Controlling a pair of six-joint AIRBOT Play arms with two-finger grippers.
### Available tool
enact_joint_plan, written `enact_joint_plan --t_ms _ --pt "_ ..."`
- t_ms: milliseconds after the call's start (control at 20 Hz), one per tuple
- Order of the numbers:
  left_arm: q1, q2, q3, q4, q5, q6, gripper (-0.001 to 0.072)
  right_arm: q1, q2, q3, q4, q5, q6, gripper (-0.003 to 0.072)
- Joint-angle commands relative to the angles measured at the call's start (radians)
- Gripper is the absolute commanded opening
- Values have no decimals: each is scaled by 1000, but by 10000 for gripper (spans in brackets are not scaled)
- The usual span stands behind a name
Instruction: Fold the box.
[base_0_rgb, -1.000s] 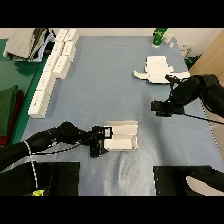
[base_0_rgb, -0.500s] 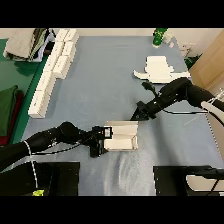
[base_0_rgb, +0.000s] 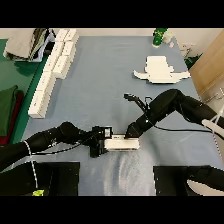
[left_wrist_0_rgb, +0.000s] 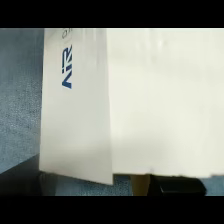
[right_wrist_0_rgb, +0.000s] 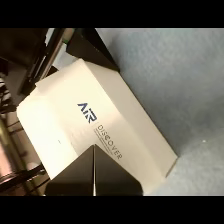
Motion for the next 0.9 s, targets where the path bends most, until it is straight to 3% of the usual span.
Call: enact_joint_plan --t_ms 0,250,500,550,650,850 --pt "0 1 0 0 1 0 603 107 117 -90 -62 224 -74 1" --pt "0 1 0 0 0 0 603 258 252 -212 -203 444 -76 1" --pt "0 1 0 0 0 0 603 381 347 -229 -336 481 -76 15" --pt "0 1 0 0 0 0 603 385 346 -229 -362 494 -84 113" --pt "0 1 0 0 1 0 603 385 339 -229 -372 528 -160 445" --pt "0 1 0 0 1 0 603 385 335 -229 -371 585 -323 469"
